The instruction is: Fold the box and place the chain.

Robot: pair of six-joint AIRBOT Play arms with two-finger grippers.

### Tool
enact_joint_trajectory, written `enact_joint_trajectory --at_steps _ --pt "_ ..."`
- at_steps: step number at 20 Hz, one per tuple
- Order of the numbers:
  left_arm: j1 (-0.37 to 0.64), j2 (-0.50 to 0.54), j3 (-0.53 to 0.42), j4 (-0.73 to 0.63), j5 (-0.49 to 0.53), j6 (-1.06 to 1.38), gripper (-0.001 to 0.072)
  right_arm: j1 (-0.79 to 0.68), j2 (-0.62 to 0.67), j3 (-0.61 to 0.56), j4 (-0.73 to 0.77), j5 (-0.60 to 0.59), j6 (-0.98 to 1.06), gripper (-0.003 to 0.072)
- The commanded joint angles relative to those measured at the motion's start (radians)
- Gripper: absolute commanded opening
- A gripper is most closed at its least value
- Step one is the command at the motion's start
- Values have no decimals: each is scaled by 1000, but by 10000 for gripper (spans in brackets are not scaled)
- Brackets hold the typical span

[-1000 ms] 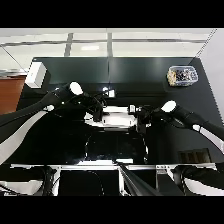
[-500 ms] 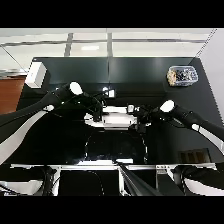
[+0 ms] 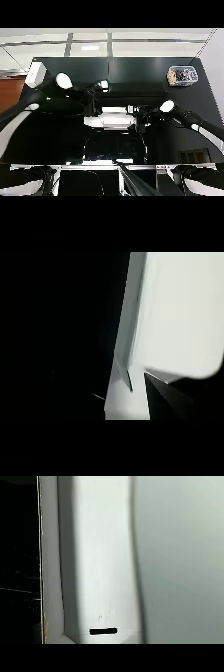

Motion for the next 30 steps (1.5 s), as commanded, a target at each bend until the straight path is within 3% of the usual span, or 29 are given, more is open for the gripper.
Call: enact_joint_trajectory --at_steps 1,2,3,4,5,7,9,11,13,14,15,18,25,30 --pt "80 99 6 114 -225 -340 621 1 0 0 -7 9 -8 486" --pt "104 103 -11 50 -317 -425 606 1 0 0 -7 8 -10 485" --pt "118 102 -49 -43 -397 -435 408 1 0 0 -8 8 -10 411" --pt "117 102 -108 -144 -441 -400 15 1 0 0 -7 8 -10 278" --pt "107 102 -170 -255 -443 -341 24 1 0 0 -7 8 -10 262" --pt "69 102 -284 -499 -315 -221 24 1 0 0 -7 8 -9 261" --pt "28 102 -321 -655 -80 -127 24 1 0 0 -6 6 -8 260" --pt "16 102 -320 -787 217 -29 24 1 0 1 -2 -1 0 262" --pt "12 91 -318 -840 470 68 25 1 0 0 0 1 -1 262" --pt "13 76 -309 -804 540 67 25 1 0 0 0 1 -1 262" --pt "18 57 -295 -735 542 65 25 1 0 1 0 0 -1 262" --pt "19 -8 -249 -591 393 28 25 1 0 1 0 0 -1 262" --pt "20 -130 -239 -570 222 -29 25 1 0 1 0 0 -1 262" --pt "87 -95 -133 -467 95 -102 21 1 0 1 0 0 -1 263"
